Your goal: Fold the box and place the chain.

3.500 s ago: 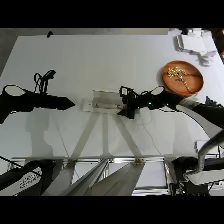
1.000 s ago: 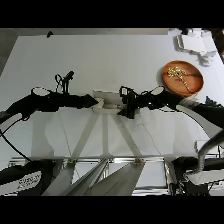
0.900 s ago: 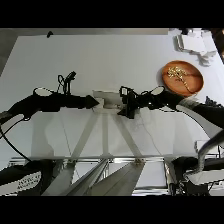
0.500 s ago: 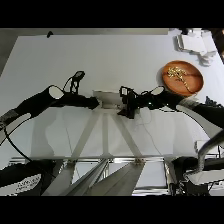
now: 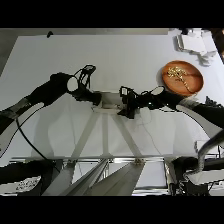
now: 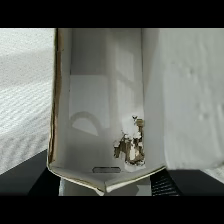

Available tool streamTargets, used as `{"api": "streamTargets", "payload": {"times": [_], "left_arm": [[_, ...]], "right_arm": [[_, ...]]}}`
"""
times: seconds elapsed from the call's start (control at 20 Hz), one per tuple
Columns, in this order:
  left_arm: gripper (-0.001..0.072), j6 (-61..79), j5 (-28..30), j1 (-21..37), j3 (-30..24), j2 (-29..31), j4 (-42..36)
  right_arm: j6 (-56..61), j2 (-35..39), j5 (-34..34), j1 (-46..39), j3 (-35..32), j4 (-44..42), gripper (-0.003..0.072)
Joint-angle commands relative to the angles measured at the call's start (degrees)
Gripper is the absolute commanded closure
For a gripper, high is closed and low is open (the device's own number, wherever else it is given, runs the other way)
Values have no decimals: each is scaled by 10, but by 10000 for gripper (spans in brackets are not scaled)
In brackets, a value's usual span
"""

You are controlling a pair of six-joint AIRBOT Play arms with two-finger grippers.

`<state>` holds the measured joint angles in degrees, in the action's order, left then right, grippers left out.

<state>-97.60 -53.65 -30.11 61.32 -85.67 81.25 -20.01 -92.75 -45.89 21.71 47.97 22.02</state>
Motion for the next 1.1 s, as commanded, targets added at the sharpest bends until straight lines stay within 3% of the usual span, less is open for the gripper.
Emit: {"api": "streamTargets", "payload": {"times": [0.0,0.2,0.3,0.5,0.55,0.65,0.7,0.75,1.05], "left_arm": [[34,-98,-45,-27,22,-40,80],[370,-109,-43,-43,22,-56,82],[695,-108,-40,-44,22,-56,73],[689,-108,-49,-38,22,-51,56],[643,-108,-51,-33,21,-44,55],[335,-104,-54,-17,21,-19,42],[226,-99,-54,-5,21,-2,27],[197,-71,-57,9,21,17,2],[199,313,-153,127,21,92,-166]], "right_arm": [[0,0,0,0,0,0,286],[0,0,0,0,0,0,286],[0,0,0,0,0,0,286],[0,0,0,0,0,0,286],[0,0,0,0,0,0,286],[0,0,0,0,0,0,286],[0,0,0,0,0,0,286],[0,0,0,0,0,0,286],[0,0,0,0,0,0,286]]}}
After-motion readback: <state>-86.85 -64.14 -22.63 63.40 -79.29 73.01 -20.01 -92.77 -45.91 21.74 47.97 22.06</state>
